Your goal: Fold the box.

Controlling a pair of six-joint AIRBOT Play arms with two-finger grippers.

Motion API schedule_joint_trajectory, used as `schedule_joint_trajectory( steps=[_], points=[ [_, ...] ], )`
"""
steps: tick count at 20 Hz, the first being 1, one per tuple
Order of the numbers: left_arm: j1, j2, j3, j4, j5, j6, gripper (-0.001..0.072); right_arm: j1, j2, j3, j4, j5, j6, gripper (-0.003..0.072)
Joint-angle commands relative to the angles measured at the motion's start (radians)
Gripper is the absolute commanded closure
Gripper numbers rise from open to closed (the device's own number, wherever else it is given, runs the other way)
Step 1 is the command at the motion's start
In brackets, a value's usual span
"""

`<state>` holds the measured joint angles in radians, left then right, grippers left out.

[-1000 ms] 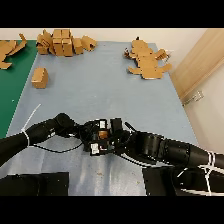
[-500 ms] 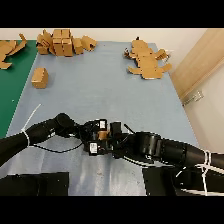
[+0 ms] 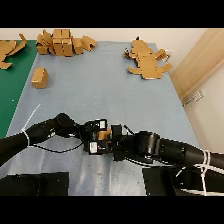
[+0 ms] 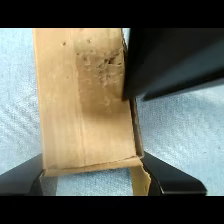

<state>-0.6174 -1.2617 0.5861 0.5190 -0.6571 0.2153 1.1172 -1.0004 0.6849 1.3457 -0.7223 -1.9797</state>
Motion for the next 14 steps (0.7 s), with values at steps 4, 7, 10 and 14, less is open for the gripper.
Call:
schedule_joint_trajectory(
  steps=[4,7,10,14],
  points=[
    [0.000,0.000,0.001,0.000,0.001,0.000,0.0098,-0.004,0.171,0.002,-0.020,-0.124,0.282,0.0476],
    [0.000,0.000,0.001,0.000,0.003,0.000,0.0098,-0.069,0.274,-0.013,0.041,-0.258,0.777,0.0682],
    [0.000,0.000,0.001,0.000,0.003,-0.005,0.0098,-0.143,0.416,-0.126,0.269,-0.180,0.966,0.0683],
    [0.000,0.000,0.001,0.000,0.003,-0.006,0.0098,-0.233,0.599,-0.415,0.676,0.233,1.012,0.0683]
  ],
)
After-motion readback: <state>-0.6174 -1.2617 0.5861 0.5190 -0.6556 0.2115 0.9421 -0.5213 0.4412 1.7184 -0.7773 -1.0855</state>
